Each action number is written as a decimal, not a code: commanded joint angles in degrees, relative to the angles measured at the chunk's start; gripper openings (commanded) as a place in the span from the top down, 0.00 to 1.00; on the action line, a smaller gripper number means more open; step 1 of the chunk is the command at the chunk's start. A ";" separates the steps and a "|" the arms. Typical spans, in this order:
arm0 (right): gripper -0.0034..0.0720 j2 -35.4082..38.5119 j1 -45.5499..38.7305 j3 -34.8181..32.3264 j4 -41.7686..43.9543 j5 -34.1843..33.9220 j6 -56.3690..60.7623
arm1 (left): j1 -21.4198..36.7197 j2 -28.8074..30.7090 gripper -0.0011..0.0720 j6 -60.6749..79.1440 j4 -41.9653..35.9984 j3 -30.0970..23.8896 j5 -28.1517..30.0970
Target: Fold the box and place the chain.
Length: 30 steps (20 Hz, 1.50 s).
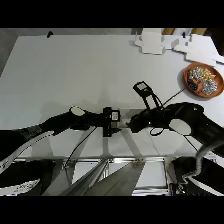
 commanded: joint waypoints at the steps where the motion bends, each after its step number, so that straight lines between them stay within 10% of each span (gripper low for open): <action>1: 0.61 0.96 -3.23 8.79 -0.46 8.39 -5.75 | 0.00 -0.02 0.79 0.00 0.00 0.00 0.00; 4: 0.76 1.64 -11.28 19.02 -6.49 11.93 -8.07 | 0.00 -0.02 0.79 0.02 0.00 0.00 0.02; 11: 0.74 -6.10 -32.54 13.53 -9.97 15.15 -8.04 | 0.00 -0.02 0.79 0.02 0.00 0.00 0.02; 14: 0.50 -10.25 -32.98 8.46 -8.87 11.26 -9.68 | 0.02 -0.02 0.79 0.00 0.00 0.00 0.02; 30: 0.52 -27.63 -32.72 6.25 -6.93 2.19 -10.38 | 0.00 -0.02 0.79 0.00 0.00 0.00 0.02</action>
